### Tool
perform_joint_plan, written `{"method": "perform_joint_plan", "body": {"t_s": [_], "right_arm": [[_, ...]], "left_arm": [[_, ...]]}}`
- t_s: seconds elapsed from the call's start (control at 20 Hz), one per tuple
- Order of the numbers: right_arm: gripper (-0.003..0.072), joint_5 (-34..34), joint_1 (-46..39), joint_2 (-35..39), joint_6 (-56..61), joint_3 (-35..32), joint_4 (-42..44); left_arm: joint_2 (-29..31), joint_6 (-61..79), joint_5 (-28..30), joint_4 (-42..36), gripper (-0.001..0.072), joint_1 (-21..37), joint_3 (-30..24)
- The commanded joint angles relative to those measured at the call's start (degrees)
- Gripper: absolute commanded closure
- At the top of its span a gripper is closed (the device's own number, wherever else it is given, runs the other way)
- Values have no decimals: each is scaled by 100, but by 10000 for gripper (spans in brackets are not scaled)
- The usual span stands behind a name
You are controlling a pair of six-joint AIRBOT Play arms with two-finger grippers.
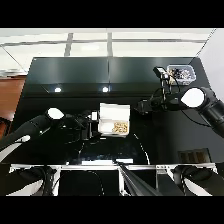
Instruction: Fold the box and place the chain.
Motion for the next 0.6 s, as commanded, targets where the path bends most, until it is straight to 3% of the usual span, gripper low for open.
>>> {"method": "perform_joint_plan", "body": {"t_s": [0.0, 0.3, 0.55], "right_arm": [[273, -37, 2, -2, 2, 0, 0], [273, -2, 2, -2, 2, 0, 2], [273, -2, 2, -2, 2, 0, 4]], "left_arm": [[-9, 13, 229, -44, -1, -85, 7], [-9, 645, -380, -46, 7, -76, 11], [-9, 581, -181, -197, 6, -98, 9]]}}
